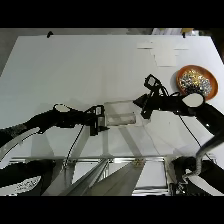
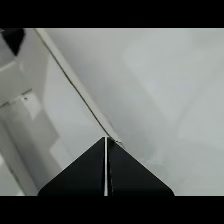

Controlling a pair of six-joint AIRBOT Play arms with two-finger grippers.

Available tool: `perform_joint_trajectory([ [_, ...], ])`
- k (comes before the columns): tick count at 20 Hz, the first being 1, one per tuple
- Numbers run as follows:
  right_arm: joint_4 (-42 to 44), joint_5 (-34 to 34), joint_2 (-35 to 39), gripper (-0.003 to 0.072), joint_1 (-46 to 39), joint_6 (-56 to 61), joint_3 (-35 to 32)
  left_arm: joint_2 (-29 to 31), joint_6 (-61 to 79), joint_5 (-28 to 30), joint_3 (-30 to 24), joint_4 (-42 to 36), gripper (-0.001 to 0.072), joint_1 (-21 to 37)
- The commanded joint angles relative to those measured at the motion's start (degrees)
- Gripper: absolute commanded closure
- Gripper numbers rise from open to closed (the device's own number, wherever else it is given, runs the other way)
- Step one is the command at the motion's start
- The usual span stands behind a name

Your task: Fold the box and place the chain.

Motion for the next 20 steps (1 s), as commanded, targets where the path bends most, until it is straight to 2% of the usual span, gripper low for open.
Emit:
perform_joint_trajectory([
  [1, -6.5, 4.9, 6.3, 0.0667, 0.0, 0.1, 0.0, 0.0, 0.0, 0.0, 0.0, 0.0, 0.0642, 0.0],
  [5, -27.7, 10.2, 4.1, 0.0667, 0.1, -1.8, -0.3, 0.0, 0.0, 0.0, 0.0, 0.0, 0.0642, 0.0],
  [7, -31.0, 9.3, 1.8, 0.0665, 0.1, -4.3, -1.1, 0.0, 0.0, 0.0, 0.0, 0.0, 0.0642, 0.0],
  [8, -29.1, 9.4, 0.2, 0.0653, 0.1, -9.1, -1.4, 0.0, 0.0, 0.0, 0.0, 0.0, 0.0642, 0.0],
  [10, -23.4, 9.3, -3.0, 0.0487, 0.1, -17.7, -1.8, 0.0, 0.0, 0.0, 0.0, 0.0, 0.0642, 0.0],
  [11, -20.9, 9.1, -4.3, 0.0486, 0.1, -21.1, -1.8, 0.0, 0.0, 0.0, 0.0, 0.0, 0.0642, 0.0],
  [14, -16.6, 8.6, -6.5, 0.0574, 0.1, -27.9, -1.8, 0.0, 0.0, 0.0, 0.0, 0.0, 0.0642, 0.0],
  [20, -9.9, 6.3, -9.2, 0.0582, 0.1, -34.5, -1.8, 0.0, 0.0, 0.0, 0.0, 0.0, 0.0642, 0.0],
])
